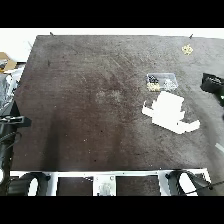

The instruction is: Fold the box and place the chain.

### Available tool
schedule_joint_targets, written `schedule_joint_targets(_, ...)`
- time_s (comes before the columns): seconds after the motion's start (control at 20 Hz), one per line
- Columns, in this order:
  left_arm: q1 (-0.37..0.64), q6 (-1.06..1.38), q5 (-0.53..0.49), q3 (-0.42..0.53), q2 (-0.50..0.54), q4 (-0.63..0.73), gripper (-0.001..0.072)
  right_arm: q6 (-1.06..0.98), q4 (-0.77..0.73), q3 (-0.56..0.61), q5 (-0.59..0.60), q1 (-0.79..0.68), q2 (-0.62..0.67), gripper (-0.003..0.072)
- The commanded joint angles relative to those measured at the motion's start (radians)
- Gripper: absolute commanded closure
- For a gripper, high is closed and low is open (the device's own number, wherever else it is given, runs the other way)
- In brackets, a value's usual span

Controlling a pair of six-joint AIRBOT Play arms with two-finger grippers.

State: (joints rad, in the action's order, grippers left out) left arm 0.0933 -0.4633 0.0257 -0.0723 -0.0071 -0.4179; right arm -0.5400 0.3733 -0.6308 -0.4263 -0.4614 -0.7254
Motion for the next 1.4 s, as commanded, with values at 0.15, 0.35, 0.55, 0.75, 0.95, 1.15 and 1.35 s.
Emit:
schedule_joint_targets(0.15, 0.0, 0.0, 0.0, 0.0, 0.0, 0.0, 0.0699, -0.603, 0.603, -0.186, -0.637, -0.41, -0.087, 0.0291)
schedule_joint_targets(0.35, 0.0, 0.0, 0.0, 0.0, 0.0, 0.0, 0.0698, -0.661, 0.708, -0.315, -0.852, -0.418, -0.266, 0.0249)
schedule_joint_targets(0.55, 0.0, 0.0, 0.0, 0.0, 0.0, 0.0, 0.0699, -0.654, 0.728, -0.369, -0.969, -0.417, -0.467, 0.021)
schedule_joint_targets(0.75, 0.0, 0.0, 0.0, 0.0, 0.0, 0.0, 0.0698, -0.658, 0.798, -0.369, -0.942, -0.417, -0.565, 0.021)
schedule_joint_targets(0.95, 0.0, 0.0, 0.0, 0.0, 0.0, 0.0, 0.0698, -0.657, 0.798, -0.369, -0.936, -0.386, -0.661, 0.0212)
schedule_joint_targets(1.15, 0.0, 0.0, 0.0, 0.0, 0.0, 0.0, 0.0699, -0.626, 0.729, -0.368, -0.911, -0.333, -0.745, 0.0212)
schedule_joint_targets(1.35, 0.0, 0.0, 0.0, 0.0, 0.0, 0.0, 0.0698, -0.603, 0.726, -0.353, -0.937, -0.323, -0.794, 0.025)
